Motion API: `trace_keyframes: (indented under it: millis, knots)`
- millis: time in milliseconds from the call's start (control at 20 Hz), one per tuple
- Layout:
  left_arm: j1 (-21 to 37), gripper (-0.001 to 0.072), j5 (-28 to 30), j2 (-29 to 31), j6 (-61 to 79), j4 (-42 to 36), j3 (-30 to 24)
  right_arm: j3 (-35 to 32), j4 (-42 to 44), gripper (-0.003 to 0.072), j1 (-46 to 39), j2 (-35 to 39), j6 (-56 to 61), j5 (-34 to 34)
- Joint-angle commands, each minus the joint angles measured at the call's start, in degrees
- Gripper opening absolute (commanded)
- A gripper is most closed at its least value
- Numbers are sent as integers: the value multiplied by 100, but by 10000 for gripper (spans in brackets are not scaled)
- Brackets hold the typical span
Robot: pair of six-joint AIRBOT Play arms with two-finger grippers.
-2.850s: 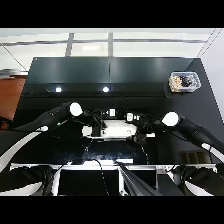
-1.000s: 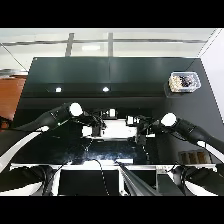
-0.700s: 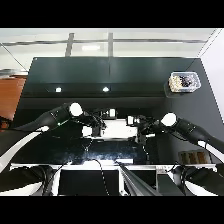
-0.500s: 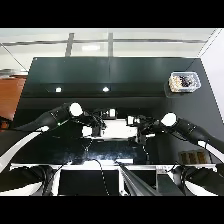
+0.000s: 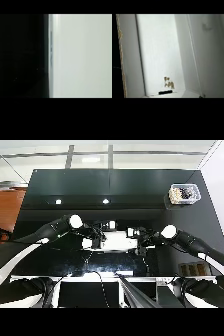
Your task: Fold the box and place the chain.
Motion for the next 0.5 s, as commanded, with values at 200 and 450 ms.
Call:
trace_keyframes:
  millis: [200, 450]
  knots:
    - [2, 32, 4, 0, 2, -9, 4, 0, -2, 415, -2, 0, 2, 98]
    - [2, 32, -4, 0, 2, -9, 9, 0, -2, 416, -2, 0, 2, 118]
